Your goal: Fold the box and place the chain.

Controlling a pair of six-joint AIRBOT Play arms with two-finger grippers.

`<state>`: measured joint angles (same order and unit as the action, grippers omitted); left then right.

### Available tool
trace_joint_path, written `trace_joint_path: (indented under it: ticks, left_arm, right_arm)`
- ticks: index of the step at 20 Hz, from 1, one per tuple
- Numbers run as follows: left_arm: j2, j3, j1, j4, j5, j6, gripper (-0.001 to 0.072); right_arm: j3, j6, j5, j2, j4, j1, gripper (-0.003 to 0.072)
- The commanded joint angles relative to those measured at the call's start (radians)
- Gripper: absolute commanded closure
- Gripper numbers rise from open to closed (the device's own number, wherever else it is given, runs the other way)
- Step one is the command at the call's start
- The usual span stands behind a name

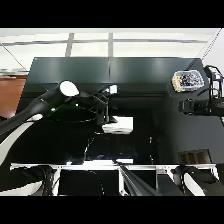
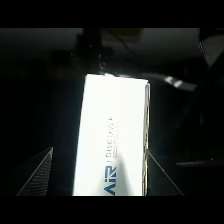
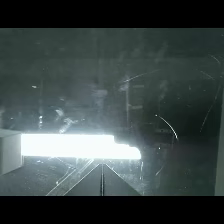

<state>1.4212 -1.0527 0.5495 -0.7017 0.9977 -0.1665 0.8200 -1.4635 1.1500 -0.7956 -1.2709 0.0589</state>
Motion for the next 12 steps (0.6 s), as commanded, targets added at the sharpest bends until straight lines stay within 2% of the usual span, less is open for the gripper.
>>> trace_joint_path:
  ticks: [1, 12]
  left_arm:
    - [0.088, -0.061, 0.035, -0.068, 0.036, -0.079, -0.0002]
    - [0.097, -0.06, 0.035, -0.131, 0.077, -0.104, -0.0001]
  right_arm:
    - [-0.004, -0.006, -0.002, 0.001, -0.005, 0.002, 0.0669]
    - [-0.006, -0.002, -0.003, 0.001, -0.01, 0.002, 0.0669]
